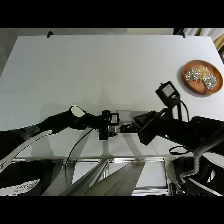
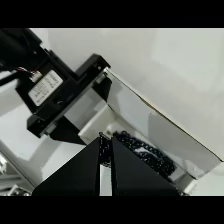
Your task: Fold the box and place the chain.
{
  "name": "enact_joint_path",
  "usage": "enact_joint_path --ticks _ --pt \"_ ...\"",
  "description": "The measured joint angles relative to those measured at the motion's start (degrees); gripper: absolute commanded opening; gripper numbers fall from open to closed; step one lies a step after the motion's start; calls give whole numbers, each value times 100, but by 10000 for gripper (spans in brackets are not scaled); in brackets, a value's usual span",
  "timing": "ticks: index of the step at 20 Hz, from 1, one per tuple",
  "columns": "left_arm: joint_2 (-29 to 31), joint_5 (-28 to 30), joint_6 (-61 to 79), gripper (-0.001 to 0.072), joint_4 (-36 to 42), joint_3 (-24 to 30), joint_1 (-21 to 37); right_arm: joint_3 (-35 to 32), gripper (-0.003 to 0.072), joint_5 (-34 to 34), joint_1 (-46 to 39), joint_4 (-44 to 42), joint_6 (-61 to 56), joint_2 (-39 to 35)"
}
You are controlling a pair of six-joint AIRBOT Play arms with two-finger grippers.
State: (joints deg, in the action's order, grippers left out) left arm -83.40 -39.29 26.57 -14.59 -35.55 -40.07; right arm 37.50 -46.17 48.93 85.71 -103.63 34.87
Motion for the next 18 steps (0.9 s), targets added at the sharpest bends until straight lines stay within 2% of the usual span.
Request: enact_joint_path --ticks 7,9,10,15,18 --pt "0 0 0 255 0 0 0 -24 38 74 17 -111 -57 1163" --pt "0 2 0 255 0 0 2 -24 205 81 17 -131 -111 1342" --pt "0 0 0 255 0 0 0 -24 235 79 17 -133 -118 1403" --pt "0 0 0 255 0 0 0 -24 228 -61 17 -57 -151 1261" --pt "0 2 0 255 0 0 2 -22 228 -892 17 522 -151 846"
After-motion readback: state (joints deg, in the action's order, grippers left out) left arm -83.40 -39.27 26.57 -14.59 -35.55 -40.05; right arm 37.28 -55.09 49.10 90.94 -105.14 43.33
